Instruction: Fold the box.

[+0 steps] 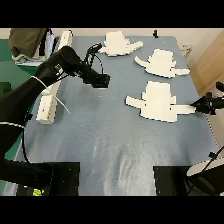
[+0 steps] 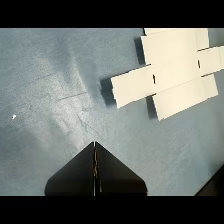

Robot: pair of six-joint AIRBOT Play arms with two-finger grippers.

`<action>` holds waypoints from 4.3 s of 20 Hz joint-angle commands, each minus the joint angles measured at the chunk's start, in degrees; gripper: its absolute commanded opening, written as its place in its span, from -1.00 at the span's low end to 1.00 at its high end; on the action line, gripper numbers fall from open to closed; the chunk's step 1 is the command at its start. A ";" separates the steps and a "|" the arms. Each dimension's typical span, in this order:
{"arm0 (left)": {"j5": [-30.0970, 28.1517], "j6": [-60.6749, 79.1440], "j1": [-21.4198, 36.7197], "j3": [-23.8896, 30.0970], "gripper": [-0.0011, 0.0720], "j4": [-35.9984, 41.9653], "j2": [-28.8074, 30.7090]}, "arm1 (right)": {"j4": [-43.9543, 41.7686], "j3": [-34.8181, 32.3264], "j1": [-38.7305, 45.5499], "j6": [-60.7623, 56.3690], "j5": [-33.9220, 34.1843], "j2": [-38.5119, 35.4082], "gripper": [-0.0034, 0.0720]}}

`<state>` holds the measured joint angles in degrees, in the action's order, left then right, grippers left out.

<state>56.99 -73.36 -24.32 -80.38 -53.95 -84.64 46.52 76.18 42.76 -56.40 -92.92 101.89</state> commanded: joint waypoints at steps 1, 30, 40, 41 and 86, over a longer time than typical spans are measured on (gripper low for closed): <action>0.61 0.02 0.00 -0.04 -0.92 0.39 -0.02 | -3.17 -2.43 -2.23 2.03 -0.90 0.20 -0.22; 22.86 7.74 14.34 11.93 0.48 8.07 7.41 | -12.31 -43.87 -37.24 -5.64 24.17 -31.23 -0.90; 14.99 17.70 19.63 21.29 0.48 17.18 7.08 | 7.19 -50.80 -55.06 -14.27 35.95 -62.93 -0.90; 14.14 19.32 19.32 21.29 0.48 17.79 6.12 | 8.33 -50.80 -56.00 -15.26 36.00 -63.80 -0.90; -14.36 88.19 -7.26 39.34 -0.94 38.49 20.46 | 30.36 -31.98 -49.64 -40.09 35.47 -61.07 -0.02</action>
<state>52.18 6.63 -28.82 -48.21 -17.74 -71.40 78.32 43.55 -7.05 -95.88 -58.52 39.27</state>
